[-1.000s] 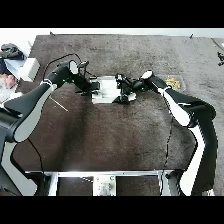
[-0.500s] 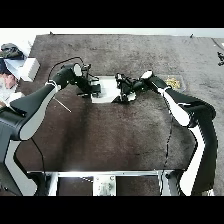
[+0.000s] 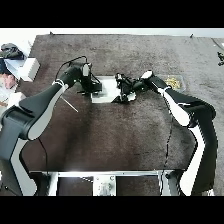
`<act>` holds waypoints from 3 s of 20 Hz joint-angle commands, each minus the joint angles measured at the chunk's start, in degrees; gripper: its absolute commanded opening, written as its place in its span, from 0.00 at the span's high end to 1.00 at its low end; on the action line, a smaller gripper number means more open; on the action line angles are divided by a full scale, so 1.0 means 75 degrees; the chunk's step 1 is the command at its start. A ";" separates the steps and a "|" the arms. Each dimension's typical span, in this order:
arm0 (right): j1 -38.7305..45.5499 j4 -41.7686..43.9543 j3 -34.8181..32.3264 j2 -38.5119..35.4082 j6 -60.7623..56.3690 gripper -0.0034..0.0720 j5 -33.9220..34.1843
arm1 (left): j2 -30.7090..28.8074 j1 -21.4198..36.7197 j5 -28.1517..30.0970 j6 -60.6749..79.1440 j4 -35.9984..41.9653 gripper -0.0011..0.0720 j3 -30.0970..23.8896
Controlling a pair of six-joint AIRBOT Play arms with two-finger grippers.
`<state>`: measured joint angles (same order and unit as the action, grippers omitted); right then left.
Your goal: Fold the box and place the chain.
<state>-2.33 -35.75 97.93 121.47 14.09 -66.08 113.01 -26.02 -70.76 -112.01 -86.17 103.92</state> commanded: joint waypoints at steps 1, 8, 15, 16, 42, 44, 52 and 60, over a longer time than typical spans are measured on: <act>0.0003 -0.0003 0.0003 0.0000 0.0000 0.38 -0.0015 | 0.0466 -0.0195 -0.0959 -0.0274 -0.0775 0.50 0.0781; 0.0003 -0.0003 0.0003 -0.0003 0.0000 0.38 -0.0015 | 0.0554 -0.0207 -0.1008 -0.0629 -0.1172 0.78 0.0866; 0.0003 -0.0003 0.0003 -0.0003 0.0000 0.38 -0.0017 | 0.0592 -0.0207 -0.0938 -0.0755 -0.1110 0.97 0.0868; 0.0003 -0.0003 0.0003 0.0000 0.0000 0.38 -0.0015 | 0.0592 -0.0207 -0.0930 -0.0746 -0.1099 0.97 0.0868; 0.0003 -0.0003 0.0003 -0.0003 0.0000 0.38 -0.0017 | -0.2655 0.2206 0.1918 0.9538 0.5269 0.05 -0.3223; 0.0003 -0.0003 0.0003 0.0000 0.0000 0.38 -0.0015 | -0.2640 0.2614 0.2008 1.0177 0.5517 0.04 -0.3357; 0.0003 -0.0003 0.0003 -0.0003 0.0000 0.38 -0.0017 | -0.1868 0.2984 0.2562 1.3076 0.6796 0.05 -0.3354; 0.0003 -0.0003 0.0003 -0.0003 0.0000 0.38 -0.0015 | -0.0306 0.3191 0.0679 1.7550 0.7924 0.00 -0.2786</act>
<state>-2.28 -35.77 97.93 121.47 14.11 -66.19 107.81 -2.35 -62.04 7.27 -28.88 82.04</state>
